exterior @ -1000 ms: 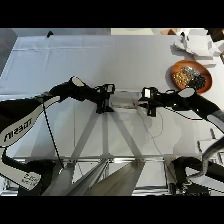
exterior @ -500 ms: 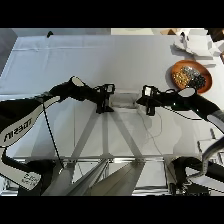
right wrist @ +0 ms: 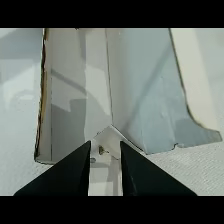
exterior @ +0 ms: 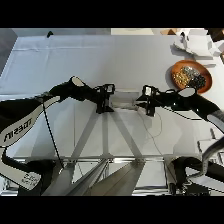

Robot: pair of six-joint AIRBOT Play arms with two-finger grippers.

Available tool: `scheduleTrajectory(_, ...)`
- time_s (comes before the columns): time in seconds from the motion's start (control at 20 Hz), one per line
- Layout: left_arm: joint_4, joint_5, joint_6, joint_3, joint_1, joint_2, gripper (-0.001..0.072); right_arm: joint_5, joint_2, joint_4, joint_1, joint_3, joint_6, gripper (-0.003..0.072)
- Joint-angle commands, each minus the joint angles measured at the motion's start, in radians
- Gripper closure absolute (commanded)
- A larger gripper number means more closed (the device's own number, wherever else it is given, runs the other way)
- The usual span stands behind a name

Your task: Fold the box and place the chain.

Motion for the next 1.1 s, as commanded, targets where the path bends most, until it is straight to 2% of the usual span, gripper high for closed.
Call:
scheduleTrajectory(0.0, 0.000, 0.000, -0.001, 0.000, 0.000, 0.000, 0.0522, 0.008, 0.000, 0.092, 0.001, 0.000, 0.000, 0.0474)
scheduleTrajectory(0.05, 0.000, 0.000, -0.001, -0.001, 0.000, 0.000, 0.0522, 0.008, 0.000, 0.124, 0.001, 0.000, 0.000, 0.0536)
scheduleTrajectory(0.1, 0.000, 0.000, -0.001, 0.000, 0.000, 0.000, 0.0522, 0.008, 0.000, 0.142, 0.001, 0.000, 0.000, 0.0634)
scheduleTrajectory(0.15, 0.000, 0.000, -0.001, 0.000, 0.000, 0.000, 0.0522, 0.018, 0.000, 0.145, 0.001, 0.000, 0.000, 0.0676)
scheduleTrajectory(0.3, 0.000, 0.000, -0.001, 0.000, 0.000, 0.000, 0.0522, 0.078, 0.025, 0.145, 0.000, 0.000, 0.004, 0.0676)
scheduleTrajectory(0.4, 0.000, 0.000, -0.001, 0.000, 0.000, 0.000, 0.0522, 0.066, 0.074, 0.143, 0.000, 0.000, 0.094, 0.0676)
scheduleTrajectory(0.55, 0.000, 0.000, -0.001, -0.001, 0.000, 0.000, 0.0522, -0.074, 0.197, 0.043, -0.003, 0.000, 0.447, 0.0677)
scheduleTrajectory(0.65, -0.001, 0.000, -0.001, 0.000, 0.000, 0.000, 0.0522, -0.137, 0.280, -0.127, -0.035, 0.000, 0.748, 0.0677)
scheduleTrajectory(0.7, -0.001, 0.000, -0.001, -0.001, 0.000, 0.000, 0.0522, -0.129, 0.310, -0.216, -0.071, 0.000, 0.911, 0.0677)
scheduleTrajectory(0.75, -0.001, 0.000, -0.001, 0.000, 0.000, 0.000, 0.0522, -0.105, 0.328, -0.282, -0.113, 0.000, 1.058, 0.0677)
scheduleTrajectory(0.85, -0.001, 0.000, -0.001, 0.000, 0.000, 0.000, 0.0522, -0.006, 0.332, -0.316, -0.216, 0.000, 1.295, 0.0677)
scheduleTrajectory(1.05, -0.002, 0.000, -0.001, 0.000, 0.000, 0.000, 0.0522, 0.204, 0.280, -0.331, -0.371, -0.002, 1.373, 0.0677)
